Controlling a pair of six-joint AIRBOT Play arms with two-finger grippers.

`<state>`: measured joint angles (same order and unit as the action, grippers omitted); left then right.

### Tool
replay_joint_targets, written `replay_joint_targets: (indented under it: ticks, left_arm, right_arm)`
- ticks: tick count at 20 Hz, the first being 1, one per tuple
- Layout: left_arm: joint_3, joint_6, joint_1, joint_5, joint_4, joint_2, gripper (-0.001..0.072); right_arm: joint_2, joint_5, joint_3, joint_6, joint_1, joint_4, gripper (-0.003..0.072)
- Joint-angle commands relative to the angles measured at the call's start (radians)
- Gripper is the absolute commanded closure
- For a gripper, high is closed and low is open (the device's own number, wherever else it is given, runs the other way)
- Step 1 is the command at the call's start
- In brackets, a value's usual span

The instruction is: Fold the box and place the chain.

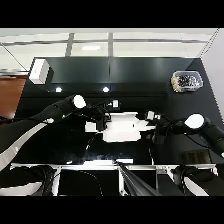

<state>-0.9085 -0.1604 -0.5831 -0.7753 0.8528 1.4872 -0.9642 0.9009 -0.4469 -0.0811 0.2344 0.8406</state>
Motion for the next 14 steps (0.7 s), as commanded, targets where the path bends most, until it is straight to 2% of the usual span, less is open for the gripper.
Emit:
replay_joint_targets:
  ticks: [1, 6, 14]
  left_arm:
    - [0.000, 0.000, 0.000, -0.003, 0.003, 0.001, 0.0681]
    - [0.000, 0.000, 0.000, -0.003, 0.003, 0.001, 0.0681]
    - [0.000, 0.000, 0.000, -0.003, 0.003, 0.001, 0.0681]
  right_arm:
    - [-0.038, -0.040, 0.011, 0.071, 0.115, -0.022, 0.0041]
    - [-0.038, -0.171, 0.011, 0.138, 0.204, -0.133, 0.0041]
    - [-0.038, -0.183, -0.029, 0.142, 0.201, -0.079, 0.0041]
